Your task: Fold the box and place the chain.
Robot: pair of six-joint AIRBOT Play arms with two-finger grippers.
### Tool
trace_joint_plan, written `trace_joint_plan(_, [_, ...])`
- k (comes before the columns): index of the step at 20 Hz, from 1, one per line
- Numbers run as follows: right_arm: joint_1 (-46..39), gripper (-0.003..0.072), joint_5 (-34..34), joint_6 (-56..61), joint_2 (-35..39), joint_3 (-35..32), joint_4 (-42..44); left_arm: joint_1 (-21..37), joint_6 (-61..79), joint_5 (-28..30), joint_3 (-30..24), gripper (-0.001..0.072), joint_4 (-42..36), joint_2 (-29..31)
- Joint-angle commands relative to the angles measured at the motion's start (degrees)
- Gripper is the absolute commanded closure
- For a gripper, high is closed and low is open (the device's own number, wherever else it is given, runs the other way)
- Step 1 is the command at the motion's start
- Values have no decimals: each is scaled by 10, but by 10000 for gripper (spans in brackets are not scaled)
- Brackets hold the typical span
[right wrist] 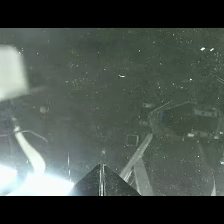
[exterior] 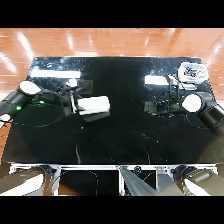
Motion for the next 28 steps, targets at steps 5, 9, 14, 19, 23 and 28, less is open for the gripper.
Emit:
trace_joint_plan(5, [0, 651, -7, 0, 0, 0, 5, 218, -137, 102, 132, 691, 12, -93])
trace_joint_plan(9, [0, 651, -8, 0, 0, 0, 16, 257, -256, 102, 334, 691, 59, -245])
trace_joint_plan(14, [0, 651, -16, 1, 0, 0, 31, 263, -376, 85, 556, 690, 132, -405])
trace_joint_plan(19, [0, 651, -32, 0, 0, 0, 42, 263, -441, 17, 659, 690, 171, -487])
trace_joint_plan(23, [0, 651, -32, 0, 0, 0, 40, 265, -442, -37, 662, 690, 195, -486])
trace_joint_plan(28, [0, 651, -27, 0, 0, 0, 40, 288, -456, -129, 665, 690, 207, -483])
